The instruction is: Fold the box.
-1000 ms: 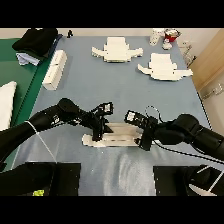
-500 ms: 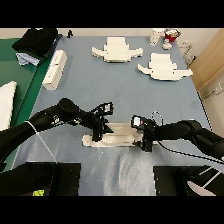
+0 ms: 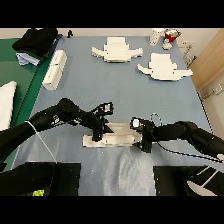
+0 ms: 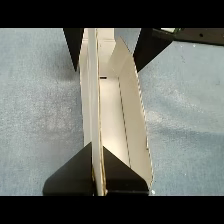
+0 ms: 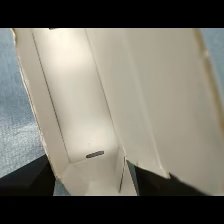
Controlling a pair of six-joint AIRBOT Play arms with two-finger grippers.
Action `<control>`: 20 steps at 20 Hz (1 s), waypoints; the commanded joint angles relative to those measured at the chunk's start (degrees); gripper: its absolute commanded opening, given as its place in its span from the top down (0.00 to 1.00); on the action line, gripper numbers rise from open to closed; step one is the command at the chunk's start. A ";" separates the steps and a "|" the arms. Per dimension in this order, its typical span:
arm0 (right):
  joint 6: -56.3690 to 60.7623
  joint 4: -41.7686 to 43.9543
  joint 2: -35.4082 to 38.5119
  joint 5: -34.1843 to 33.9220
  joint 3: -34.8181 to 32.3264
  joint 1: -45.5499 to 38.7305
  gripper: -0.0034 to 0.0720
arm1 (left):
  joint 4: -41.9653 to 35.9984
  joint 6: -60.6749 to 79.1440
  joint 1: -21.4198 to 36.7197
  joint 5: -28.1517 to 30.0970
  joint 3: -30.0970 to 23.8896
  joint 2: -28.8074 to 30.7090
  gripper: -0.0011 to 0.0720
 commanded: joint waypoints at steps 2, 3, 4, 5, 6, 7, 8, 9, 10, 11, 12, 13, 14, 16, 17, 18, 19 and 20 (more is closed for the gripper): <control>-0.11 -0.63 -0.33 0.17 -0.02 0.00 0.02 | 0.02 0.04 0.02 0.00 0.00 0.04 0.97; -0.11 -0.55 -0.33 0.09 -0.02 0.02 0.02 | 0.02 0.04 0.02 0.00 0.00 0.04 0.97; -0.11 -0.48 -0.33 0.02 -0.02 0.02 0.02 | 0.02 0.04 0.02 0.02 0.00 0.04 0.97; -0.13 -0.39 -0.33 -0.04 -0.02 0.04 0.01 | 0.02 0.04 0.02 0.00 0.00 0.04 0.97; -1.42 -0.22 -0.35 -0.02 -0.02 0.04 0.01 | 0.02 0.04 0.02 0.02 0.00 0.04 0.97; -4.39 -0.20 -0.39 -0.02 -0.02 0.02 0.01 | 0.02 0.04 0.02 0.02 0.02 0.04 0.97; -7.52 0.37 -0.39 -0.07 -0.02 -0.02 0.01 | 0.02 0.04 0.02 0.02 0.00 0.04 0.97; -9.97 1.77 -0.39 -0.02 -0.02 -0.02 0.01 | 0.02 0.04 0.02 0.00 0.00 0.04 0.97; -10.54 2.21 -0.39 -0.07 -0.02 -0.02 0.01 | 0.02 0.04 0.02 0.02 0.00 0.04 0.97; -10.91 2.23 -0.39 -0.11 -0.02 -0.02 0.01 | 0.02 0.04 0.02 0.00 0.00 0.04 0.97; -11.82 2.23 -0.39 0.00 -0.02 -0.04 0.01 | 0.02 0.04 0.02 0.02 0.00 0.04 0.97; -12.74 2.29 -0.42 0.22 -0.02 -0.11 0.01 | 0.02 0.04 0.02 0.00 0.00 0.04 0.97; -12.74 2.32 -0.66 0.20 0.11 -0.17 0.01 | 0.02 0.04 0.02 0.00 0.00 0.04 0.97; -12.74 2.69 -2.19 0.20 0.70 -0.17 0.01 | 0.02 0.04 0.02 0.02 0.00 0.04 0.97; -12.74 3.28 -2.95 0.20 0.94 -0.17 0.01 | 0.02 0.04 0.02 0.00 0.00 0.04 0.97; -12.74 3.82 -3.26 0.17 1.11 -0.17 0.01 | 0.02 0.04 0.02 0.02 0.02 0.04 0.97; -12.74 4.07 -3.30 0.13 1.11 -0.17 0.01 | 0.02 0.04 0.02 0.02 0.00 0.04 0.97; -12.74 4.07 -3.37 0.09 0.96 -0.20 0.01 | 0.02 0.04 0.02 0.02 0.00 0.04 0.97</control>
